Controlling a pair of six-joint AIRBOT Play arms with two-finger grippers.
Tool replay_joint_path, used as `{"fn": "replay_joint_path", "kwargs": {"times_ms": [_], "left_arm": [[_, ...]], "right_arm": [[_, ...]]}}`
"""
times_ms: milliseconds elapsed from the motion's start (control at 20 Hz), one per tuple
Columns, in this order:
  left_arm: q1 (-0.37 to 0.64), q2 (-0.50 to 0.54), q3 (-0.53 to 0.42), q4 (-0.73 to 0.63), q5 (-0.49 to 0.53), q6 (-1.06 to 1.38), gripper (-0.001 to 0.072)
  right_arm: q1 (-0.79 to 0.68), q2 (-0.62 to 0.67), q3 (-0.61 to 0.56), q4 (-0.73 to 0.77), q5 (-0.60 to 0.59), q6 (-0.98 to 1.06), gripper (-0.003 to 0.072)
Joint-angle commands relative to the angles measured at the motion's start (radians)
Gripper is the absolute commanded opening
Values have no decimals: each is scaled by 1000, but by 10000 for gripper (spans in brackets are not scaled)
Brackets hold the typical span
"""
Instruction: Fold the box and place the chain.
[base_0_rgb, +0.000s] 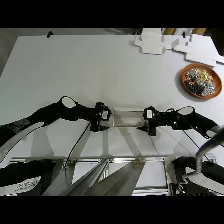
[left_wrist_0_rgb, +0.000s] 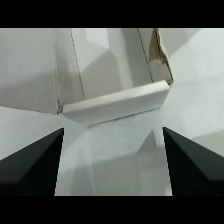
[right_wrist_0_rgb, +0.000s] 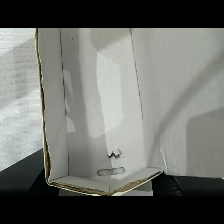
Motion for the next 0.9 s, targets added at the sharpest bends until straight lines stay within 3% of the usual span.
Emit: {"fn": "replay_joint_path", "kwargs": {"times_ms": [0,850], "left_arm": [[-5,-11,-1,-64,-4,-3,703],[-28,-62,0,-183,-1,-2,705]], "right_arm": [[0,0,0,0,0,0,341],[0,0,0,0,0,0,341]]}}
